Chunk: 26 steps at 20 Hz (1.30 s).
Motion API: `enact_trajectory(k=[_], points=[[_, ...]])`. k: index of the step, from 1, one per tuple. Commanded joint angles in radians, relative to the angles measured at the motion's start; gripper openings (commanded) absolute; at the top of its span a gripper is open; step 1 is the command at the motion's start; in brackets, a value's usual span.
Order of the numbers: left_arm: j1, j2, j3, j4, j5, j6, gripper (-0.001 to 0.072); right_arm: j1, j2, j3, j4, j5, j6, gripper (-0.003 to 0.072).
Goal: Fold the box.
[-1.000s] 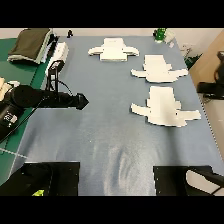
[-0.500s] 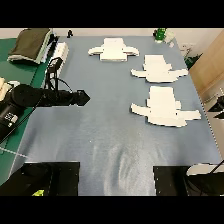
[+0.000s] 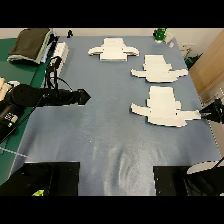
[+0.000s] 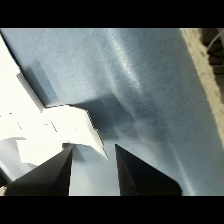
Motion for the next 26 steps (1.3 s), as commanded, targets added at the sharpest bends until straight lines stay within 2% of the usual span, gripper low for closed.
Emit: enact_trajectory(k=[1, 5, 6, 7, 9, 11, 13, 17, 20, 24, 26], points=[[0.001, -0.001, 0.000, -0.011, 0.001, 0.000, 0.0592, -0.002, -0.033, 0.000, 0.023, -0.018, -0.017, 0.0395], [0.000, -0.001, 0.000, -0.018, 0.000, 0.000, 0.0592, 0.021, -0.047, -0.003, 0.032, -0.026, -0.017, 0.0395], [0.000, -0.001, 0.000, -0.019, 0.000, 0.000, 0.0592, 0.036, -0.047, -0.007, 0.037, -0.031, -0.025, 0.0387], [0.000, -0.001, 0.000, -0.020, 0.000, 0.000, 0.0592, 0.055, -0.047, -0.007, 0.057, -0.043, -0.028, 0.0345], [0.000, 0.000, 0.000, -0.022, 0.000, 0.000, 0.0593, 0.103, -0.046, -0.007, 0.128, -0.079, -0.028, 0.0332], [0.000, 0.000, 0.000, -0.023, -0.001, 0.000, 0.0593, 0.177, -0.040, -0.007, 0.167, -0.109, -0.027, 0.0131], [0.000, 0.000, 0.000, -0.030, 0.000, 0.000, 0.0593, 0.285, -0.032, -0.008, 0.167, -0.118, -0.025, 0.0006], [0.001, 0.000, 0.002, -0.067, -0.037, 0.000, 0.0592, 0.489, 0.021, -0.043, 0.173, -0.083, -0.024, 0.0004], [0.003, 0.002, 0.002, -0.066, -0.117, 0.000, 0.0592, 0.599, 0.185, -0.203, 0.196, 0.087, -0.006, 0.0004], [0.011, 0.001, 0.002, -0.063, -0.241, 0.000, 0.0592, 0.771, 0.507, -0.562, 0.201, 0.244, 0.130, 0.0004], [0.053, -0.001, 0.003, -0.062, -0.313, 0.000, 0.0592, 0.878, 0.684, -0.741, 0.201, 0.349, 0.246, 0.0004]])
